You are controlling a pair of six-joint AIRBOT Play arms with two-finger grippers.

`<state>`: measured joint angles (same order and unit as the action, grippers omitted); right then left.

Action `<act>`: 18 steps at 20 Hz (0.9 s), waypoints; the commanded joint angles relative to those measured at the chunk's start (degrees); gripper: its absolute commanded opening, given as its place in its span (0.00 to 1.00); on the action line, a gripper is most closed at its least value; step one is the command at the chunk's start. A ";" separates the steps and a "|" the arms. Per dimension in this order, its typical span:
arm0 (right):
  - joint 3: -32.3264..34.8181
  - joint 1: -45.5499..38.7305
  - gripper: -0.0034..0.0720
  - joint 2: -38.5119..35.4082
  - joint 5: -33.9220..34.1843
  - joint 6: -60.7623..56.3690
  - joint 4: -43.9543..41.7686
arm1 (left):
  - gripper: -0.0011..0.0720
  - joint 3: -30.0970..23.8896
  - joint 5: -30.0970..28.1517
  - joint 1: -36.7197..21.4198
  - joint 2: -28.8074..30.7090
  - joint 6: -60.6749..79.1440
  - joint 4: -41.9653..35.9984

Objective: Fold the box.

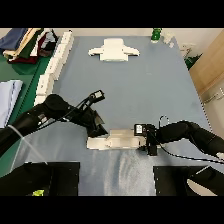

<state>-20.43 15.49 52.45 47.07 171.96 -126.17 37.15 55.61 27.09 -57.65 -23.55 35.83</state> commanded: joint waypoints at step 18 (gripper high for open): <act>0.00 -0.02 0.72 0.00 -0.04 -0.02 -0.07 | 0.03 -1.51 -35.17 19.58 -10.27 -52.17 -22.53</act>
<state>-20.43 15.49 52.45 47.05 171.83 -126.26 35.66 27.92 45.89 -63.55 -72.77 15.35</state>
